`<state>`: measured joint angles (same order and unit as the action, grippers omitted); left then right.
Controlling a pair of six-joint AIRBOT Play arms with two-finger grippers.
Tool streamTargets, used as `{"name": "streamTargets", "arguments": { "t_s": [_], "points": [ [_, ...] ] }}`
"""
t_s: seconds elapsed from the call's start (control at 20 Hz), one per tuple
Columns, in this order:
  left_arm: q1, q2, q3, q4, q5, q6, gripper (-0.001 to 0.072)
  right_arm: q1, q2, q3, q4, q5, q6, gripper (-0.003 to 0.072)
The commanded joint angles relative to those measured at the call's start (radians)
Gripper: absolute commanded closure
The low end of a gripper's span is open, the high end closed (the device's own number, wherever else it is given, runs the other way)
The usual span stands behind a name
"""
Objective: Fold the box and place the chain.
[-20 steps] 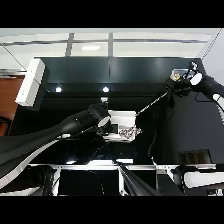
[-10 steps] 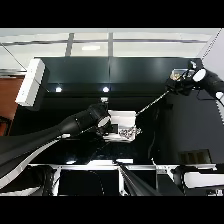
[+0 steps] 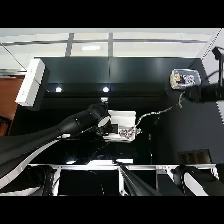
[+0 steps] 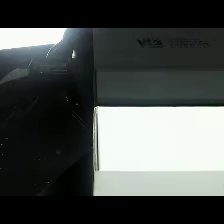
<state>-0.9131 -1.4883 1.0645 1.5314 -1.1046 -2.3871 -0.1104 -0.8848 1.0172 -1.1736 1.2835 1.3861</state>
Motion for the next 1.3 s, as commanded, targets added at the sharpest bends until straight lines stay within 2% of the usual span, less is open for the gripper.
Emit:
{"name": "streamTargets", "arguments": {
  "t_s": [0.0,0.1,0.15,0.35,0.5,0.7,0.95,1.05,1.2,1.25],
  "points": [
    [-0.001,0.0,0.001,0.0,0.0,0.0,0.0676,0.001,0.156,-0.122,0.243,0.179,-0.087,0.0667],
    [-0.001,0.0,0.001,0.0,0.0,0.0,0.0676,0.019,0.157,-0.194,0.414,0.172,-0.14,0.0667],
    [-0.001,0.0,0.001,0.0,0.0,0.0,0.0676,0.043,0.157,-0.24,0.478,0.132,-0.161,0.0667],
    [-0.001,0.0,0.001,0.0,0.0,0.0,0.0676,0.195,0.126,-0.374,0.565,0.007,-0.163,0.0667],
    [-0.001,0.0,0.0,0.0,0.0,0.0,0.0676,0.304,0.059,-0.38,0.59,-0.119,-0.161,0.0667],
    [-0.001,0.0,0.0,0.0,0.0,0.0,0.0676,0.382,-0.048,-0.38,0.641,-0.17,-0.164,0.0666],
    [-0.001,0.0,0.001,0.0,0.0,0.0,0.0676,0.425,-0.105,-0.38,0.642,-0.221,-0.172,0.0656],
    [-0.001,0.0,0.001,0.0,0.0,0.0,0.0676,0.412,-0.105,-0.379,0.641,-0.221,-0.19,0.0365],
    [-0.001,0.0,0.001,0.0,0.0,0.0,0.0676,0.267,-0.096,-0.352,0.639,-0.111,-0.272,0.0366],
    [-0.001,0.0,0.001,0.0,-0.001,0.0,0.0676,0.194,-0.079,-0.348,0.639,-0.106,-0.31,0.0382]
  ]
}}
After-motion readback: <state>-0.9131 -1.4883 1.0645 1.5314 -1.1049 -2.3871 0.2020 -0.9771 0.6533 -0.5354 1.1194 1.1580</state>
